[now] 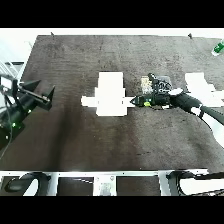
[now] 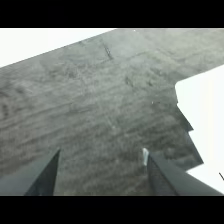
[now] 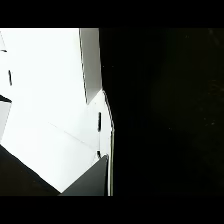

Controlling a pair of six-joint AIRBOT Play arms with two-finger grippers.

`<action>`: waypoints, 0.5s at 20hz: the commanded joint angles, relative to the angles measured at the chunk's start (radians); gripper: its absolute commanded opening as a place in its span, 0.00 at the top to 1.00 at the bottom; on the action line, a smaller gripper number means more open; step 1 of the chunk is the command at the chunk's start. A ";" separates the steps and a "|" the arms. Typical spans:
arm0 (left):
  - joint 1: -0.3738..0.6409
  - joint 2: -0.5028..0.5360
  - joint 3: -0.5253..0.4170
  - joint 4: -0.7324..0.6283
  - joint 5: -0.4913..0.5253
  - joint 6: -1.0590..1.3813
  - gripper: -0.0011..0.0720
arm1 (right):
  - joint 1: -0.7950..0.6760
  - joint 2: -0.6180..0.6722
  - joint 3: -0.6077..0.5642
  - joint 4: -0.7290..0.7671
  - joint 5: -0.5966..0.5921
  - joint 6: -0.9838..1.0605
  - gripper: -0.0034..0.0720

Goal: Fold the box and place the chain.

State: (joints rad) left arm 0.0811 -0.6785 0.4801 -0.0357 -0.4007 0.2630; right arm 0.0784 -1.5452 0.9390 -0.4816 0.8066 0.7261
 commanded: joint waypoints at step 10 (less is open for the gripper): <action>-0.001 -0.850 0.721 0.392 -0.628 -0.589 0.17 | 0.020 -0.001 0.001 0.021 -0.021 -0.004 0.94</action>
State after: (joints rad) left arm 0.0807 -1.3483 1.0237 0.2310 -0.8207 -0.1463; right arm 0.0891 -1.5455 0.9390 -0.4622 0.7876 0.7219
